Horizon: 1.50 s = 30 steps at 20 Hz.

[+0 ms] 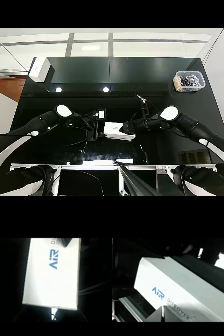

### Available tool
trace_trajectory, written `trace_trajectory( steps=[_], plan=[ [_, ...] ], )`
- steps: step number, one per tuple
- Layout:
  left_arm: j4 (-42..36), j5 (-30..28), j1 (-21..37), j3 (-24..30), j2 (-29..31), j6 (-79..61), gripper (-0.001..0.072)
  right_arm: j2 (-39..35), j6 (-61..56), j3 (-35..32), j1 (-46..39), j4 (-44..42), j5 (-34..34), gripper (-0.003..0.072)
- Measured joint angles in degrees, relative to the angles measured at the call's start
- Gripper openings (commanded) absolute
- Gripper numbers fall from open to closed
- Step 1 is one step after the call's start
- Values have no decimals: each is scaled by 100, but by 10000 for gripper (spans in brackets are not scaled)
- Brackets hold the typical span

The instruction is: Fold the box and place the chain.

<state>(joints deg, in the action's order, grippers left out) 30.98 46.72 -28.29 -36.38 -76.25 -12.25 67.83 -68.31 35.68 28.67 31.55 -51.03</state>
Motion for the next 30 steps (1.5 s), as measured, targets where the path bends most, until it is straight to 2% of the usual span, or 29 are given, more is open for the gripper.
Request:
trace_trajectory(
  steps=[13,15,17,21,24,30],
  plan=[
    [0,4,0,0,0,4,486,-7,42,42,-70,251,-177,40],
    [0,7,4,0,2,11,546,-168,85,83,-208,358,-474,40],
    [37,-2,15,2,44,17,717,-446,120,133,-450,306,-741,40],
    [146,7,20,7,282,68,718,-1113,149,201,-1180,319,-1211,40],
    [525,22,20,7,586,372,718,-1515,188,216,-1788,313,-1467,40],
    [1038,125,-57,-168,1106,1276,715,-1786,341,221,-2398,317,-1600,39]
  ],
)
